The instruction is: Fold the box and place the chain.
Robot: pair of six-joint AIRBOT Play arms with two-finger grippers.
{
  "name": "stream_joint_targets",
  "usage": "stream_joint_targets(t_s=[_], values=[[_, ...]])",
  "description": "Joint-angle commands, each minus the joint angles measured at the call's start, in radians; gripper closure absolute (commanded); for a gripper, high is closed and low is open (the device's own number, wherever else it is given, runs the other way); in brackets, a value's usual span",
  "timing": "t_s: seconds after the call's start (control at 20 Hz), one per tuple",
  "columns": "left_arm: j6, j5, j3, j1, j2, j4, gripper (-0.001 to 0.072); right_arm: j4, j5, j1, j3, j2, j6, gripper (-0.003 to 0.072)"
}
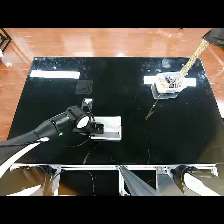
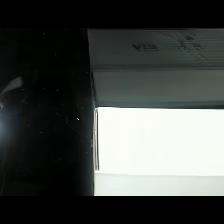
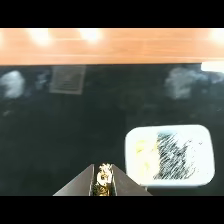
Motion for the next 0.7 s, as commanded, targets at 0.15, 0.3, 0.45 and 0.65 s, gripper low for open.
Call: stream_joint_targets(t_s=[0.15,0.3,0.45,0.65], values=[[-0.006,-0.001,0.001,0.003,0.000,0.003,0.0680,0.043,0.180,0.103,-0.139,0.202,-0.009,0.0656],[-0.006,-0.001,0.001,0.003,0.000,0.003,0.0680,0.129,0.203,0.182,-0.268,0.266,-0.006,0.0656],[-0.006,-0.001,0.001,0.003,0.000,0.003,0.0680,0.217,0.214,0.298,-0.397,0.281,-0.005,0.0656],[-0.006,-0.001,0.001,0.003,0.000,0.003,0.0680,0.300,0.092,0.488,-0.536,0.280,0.024,0.0656]])
